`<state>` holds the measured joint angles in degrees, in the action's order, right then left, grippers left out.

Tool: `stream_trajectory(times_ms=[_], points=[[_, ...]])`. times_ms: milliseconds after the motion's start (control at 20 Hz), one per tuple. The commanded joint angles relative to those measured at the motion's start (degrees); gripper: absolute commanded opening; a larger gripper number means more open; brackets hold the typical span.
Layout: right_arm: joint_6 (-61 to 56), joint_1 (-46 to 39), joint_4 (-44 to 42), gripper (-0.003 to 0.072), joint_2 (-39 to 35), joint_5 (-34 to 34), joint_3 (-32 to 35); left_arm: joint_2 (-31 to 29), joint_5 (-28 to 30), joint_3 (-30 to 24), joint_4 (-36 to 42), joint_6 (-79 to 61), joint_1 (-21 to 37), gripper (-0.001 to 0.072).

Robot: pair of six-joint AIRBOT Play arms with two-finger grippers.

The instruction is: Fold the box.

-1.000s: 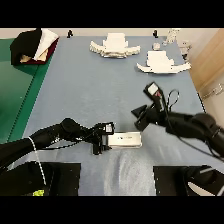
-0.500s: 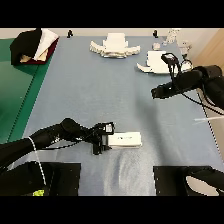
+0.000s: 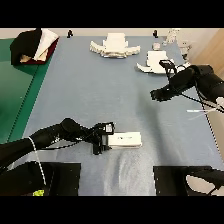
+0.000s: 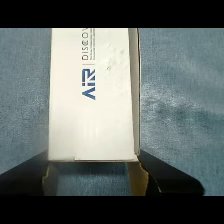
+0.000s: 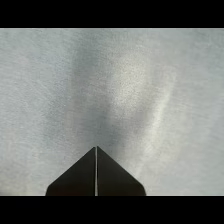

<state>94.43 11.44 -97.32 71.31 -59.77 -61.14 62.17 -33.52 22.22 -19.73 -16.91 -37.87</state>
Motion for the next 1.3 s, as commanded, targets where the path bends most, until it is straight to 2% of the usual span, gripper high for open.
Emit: stream_trajectory(times_ms=[0,150,300,400,550,650,750,850,1050,1250], points=[[-0.13,-0.04,-0.17,0.0017,0.28,-0.33,-0.09,0.0,-0.15,0.0,0.46,0.39,0.02,0.0481],[-0.13,-0.04,-0.17,0.0017,0.28,-0.33,-0.09,-1.66,0.04,1.36,-0.59,7.26,0.11,0.0481],[-0.13,-0.04,-0.17,0.0017,0.28,-0.33,-0.09,-7.06,1.11,4.02,-8.44,20.68,1.44,0.0481],[-0.13,-0.04,-0.17,0.0017,0.28,-0.33,-0.09,-10.21,4.52,6.21,-17.18,36.87,5.7,0.0481],[-0.11,-0.04,-0.17,0.0017,0.28,-0.33,-0.09,-9.64,5.29,11.87,-35.3,58.49,18.56,0.0481],[-0.13,-0.04,-0.17,0.0017,0.28,-0.33,-0.09,-4.07,3.32,18.73,-41.46,65.55,29.49,0.0481],[-0.11,-0.04,-0.17,0.0017,0.28,-0.35,-0.09,3.82,1.73,26.97,-41.59,65.9,38.45,0.0481],[-0.13,-0.04,-0.2,0.0017,0.28,-0.33,-0.09,12.81,1.14,35.98,-41.62,65.99,44.65,0.0481],[-0.13,-0.04,-0.17,0.0017,0.28,-0.33,-0.09,29.33,-0.04,53.2,-41.59,67.56,50.66,0.0481],[-0.13,-0.04,-0.17,0.0017,0.28,-0.33,-0.09,40.87,1.33,65.61,-42.05,67.52,51.82,0.0481]])
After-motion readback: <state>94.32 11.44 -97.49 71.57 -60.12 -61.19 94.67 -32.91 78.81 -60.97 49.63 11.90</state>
